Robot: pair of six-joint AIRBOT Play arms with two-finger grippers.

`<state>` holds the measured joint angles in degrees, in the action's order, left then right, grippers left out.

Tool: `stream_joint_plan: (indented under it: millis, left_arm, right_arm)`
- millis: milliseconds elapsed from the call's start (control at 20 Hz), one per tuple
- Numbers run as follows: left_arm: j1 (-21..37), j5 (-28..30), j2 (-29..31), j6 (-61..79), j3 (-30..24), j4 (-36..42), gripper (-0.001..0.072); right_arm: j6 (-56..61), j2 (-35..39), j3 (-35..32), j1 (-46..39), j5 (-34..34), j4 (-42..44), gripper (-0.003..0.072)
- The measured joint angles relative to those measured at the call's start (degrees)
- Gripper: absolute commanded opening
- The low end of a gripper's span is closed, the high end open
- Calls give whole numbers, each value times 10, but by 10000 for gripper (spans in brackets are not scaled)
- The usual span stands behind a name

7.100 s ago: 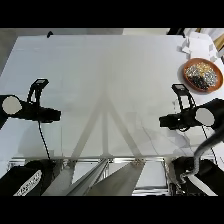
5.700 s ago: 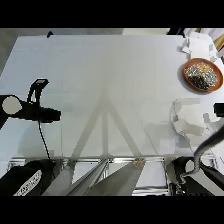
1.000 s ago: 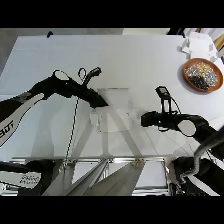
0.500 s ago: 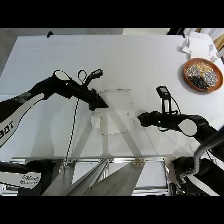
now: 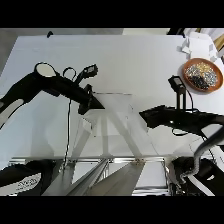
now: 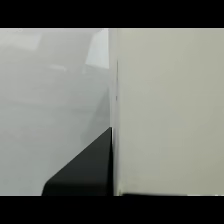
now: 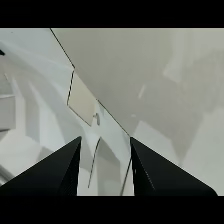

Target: Fold the box and place the chain.

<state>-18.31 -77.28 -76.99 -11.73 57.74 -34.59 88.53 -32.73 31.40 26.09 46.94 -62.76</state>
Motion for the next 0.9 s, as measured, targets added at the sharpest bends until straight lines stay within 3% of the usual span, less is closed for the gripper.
stream_joint_plan:
  millis: [200, 400, 650, 900]
  left_arm:
    - [0, 42, 86, 24, -66, 3, -1]
    - [-30, 88, 126, 103, -129, 31, 6]
    - [-87, 140, 100, 161, -151, 7, 6]
    - [-106, 192, 42, 180, -155, 46, 6]
  right_arm:
    - [0, 55, 5, 0, 33, -2, 339]
    - [0, 73, 7, 0, 66, -2, 339]
    - [0, 79, 7, 0, 79, -2, 338]
    - [0, 80, 7, 0, 83, -2, 337]
